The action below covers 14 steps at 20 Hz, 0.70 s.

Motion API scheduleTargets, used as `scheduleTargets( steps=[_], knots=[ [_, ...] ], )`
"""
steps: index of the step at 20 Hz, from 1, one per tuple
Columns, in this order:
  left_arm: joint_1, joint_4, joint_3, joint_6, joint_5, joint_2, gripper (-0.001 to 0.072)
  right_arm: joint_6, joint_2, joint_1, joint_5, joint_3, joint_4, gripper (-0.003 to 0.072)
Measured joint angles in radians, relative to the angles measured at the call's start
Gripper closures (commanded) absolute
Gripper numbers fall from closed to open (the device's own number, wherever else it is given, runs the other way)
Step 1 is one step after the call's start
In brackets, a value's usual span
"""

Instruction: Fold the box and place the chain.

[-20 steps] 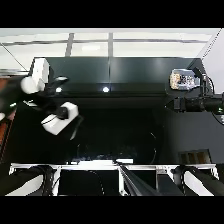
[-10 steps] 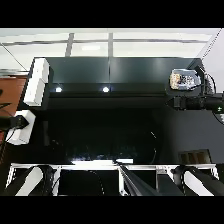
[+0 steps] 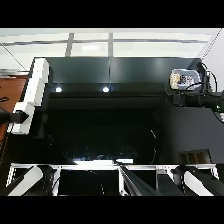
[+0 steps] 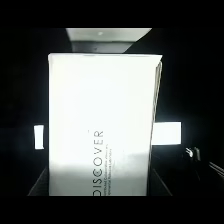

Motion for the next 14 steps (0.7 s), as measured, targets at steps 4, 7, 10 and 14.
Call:
scheduleTargets(
  steps=[4, 7, 10, 14],
  knots=[
    [-0.032, -0.014, 0.003, 0.016, 0.074, -0.061, -0.0004, 0.000, 0.000, 0.040, -0.025, 0.000, 0.000, 0.0669],
    [-0.058, -0.028, 0.049, 0.020, 0.093, -0.072, 0.0003, 0.000, 0.000, 0.053, -0.028, 0.011, -0.007, 0.0669],
    [-0.097, -0.047, 0.173, 0.021, 0.043, -0.059, 0.0015, 0.048, 0.000, 0.058, 0.008, 0.077, -0.056, 0.0669],
    [-0.180, -0.100, 0.386, -0.116, -0.055, -0.013, 0.0685, 0.082, 0.083, 0.060, 0.114, 0.180, -0.184, 0.0670]
  ],
)
